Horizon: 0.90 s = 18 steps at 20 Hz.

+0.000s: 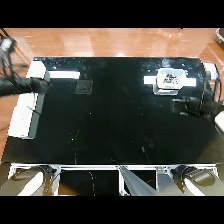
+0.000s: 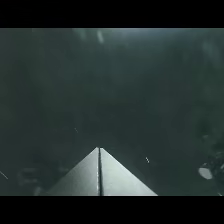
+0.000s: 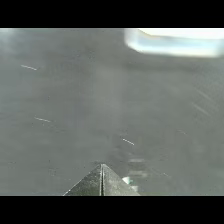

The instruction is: Fold the box and place the chain.

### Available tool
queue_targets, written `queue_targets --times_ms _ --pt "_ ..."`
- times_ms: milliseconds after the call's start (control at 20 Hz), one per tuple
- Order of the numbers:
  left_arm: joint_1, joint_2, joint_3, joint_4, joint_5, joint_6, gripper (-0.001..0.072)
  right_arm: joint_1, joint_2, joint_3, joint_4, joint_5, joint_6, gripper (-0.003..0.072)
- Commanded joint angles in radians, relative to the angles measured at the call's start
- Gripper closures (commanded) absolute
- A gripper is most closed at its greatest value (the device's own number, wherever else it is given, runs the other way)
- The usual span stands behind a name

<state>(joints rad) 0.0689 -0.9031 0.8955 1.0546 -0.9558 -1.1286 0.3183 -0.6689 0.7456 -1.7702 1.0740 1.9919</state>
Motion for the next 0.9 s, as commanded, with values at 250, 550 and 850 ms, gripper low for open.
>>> queue_targets --times_ms 250,550,850 --pt "-0.096 0.27 -0.265 0.124 0.102 -0.203 0.0681 0.045 0.097 -0.204 -0.168 -0.099 0.098 0.0658" --pt "-0.096 0.273 -0.265 0.123 0.115 -0.203 0.0681 0.045 0.097 -0.204 -0.168 -0.099 0.098 0.0658" --pt "-0.096 0.273 -0.265 0.123 0.117 -0.203 0.0681 0.045 0.097 -0.204 -0.168 -0.098 0.098 0.0658"
